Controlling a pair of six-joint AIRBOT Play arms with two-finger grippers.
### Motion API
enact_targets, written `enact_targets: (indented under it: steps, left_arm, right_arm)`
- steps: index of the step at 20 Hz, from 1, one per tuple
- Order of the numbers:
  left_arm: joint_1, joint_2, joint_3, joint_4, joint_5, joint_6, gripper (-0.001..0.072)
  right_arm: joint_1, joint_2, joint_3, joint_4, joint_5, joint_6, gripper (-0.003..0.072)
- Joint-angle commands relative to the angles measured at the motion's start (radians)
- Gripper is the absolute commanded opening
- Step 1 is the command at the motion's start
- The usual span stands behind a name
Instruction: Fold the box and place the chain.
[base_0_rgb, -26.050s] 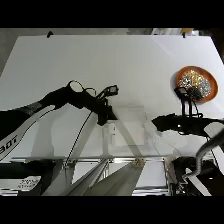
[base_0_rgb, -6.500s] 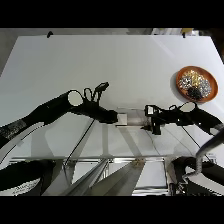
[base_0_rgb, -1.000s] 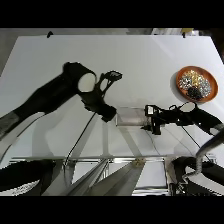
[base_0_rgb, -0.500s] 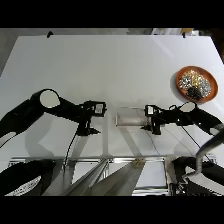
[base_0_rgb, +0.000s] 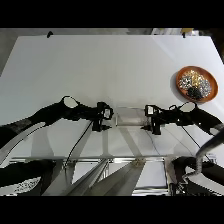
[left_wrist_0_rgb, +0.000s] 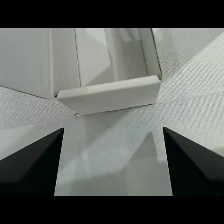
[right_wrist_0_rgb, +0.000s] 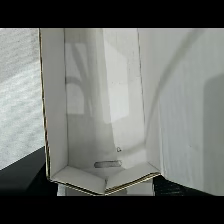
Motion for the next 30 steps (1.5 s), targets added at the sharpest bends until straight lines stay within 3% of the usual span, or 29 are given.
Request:
enact_targets:
  steps: [1,17,26,30]
  left_arm:
    - [-0.010,-0.040,0.016,-0.047,0.020,0.033,0.0698]
    - [-0.077,-0.090,0.068,-0.096,0.024,-0.088,0.0701]
    - [-0.006,-0.045,0.064,0.004,-0.078,-0.087,0.0703]
    - [-0.006,-0.044,0.005,0.003,-0.068,-0.085,0.0704]
  right_arm:
    - [0.000,0.000,0.000,0.000,0.000,0.000,0.0403]
    - [0.000,0.000,0.001,0.000,0.000,0.000,0.0403]
    - [0.000,0.000,0.000,0.000,0.000,0.000,0.0403]
    - [0.000,0.000,0.000,0.000,0.000,0.000,0.0403]
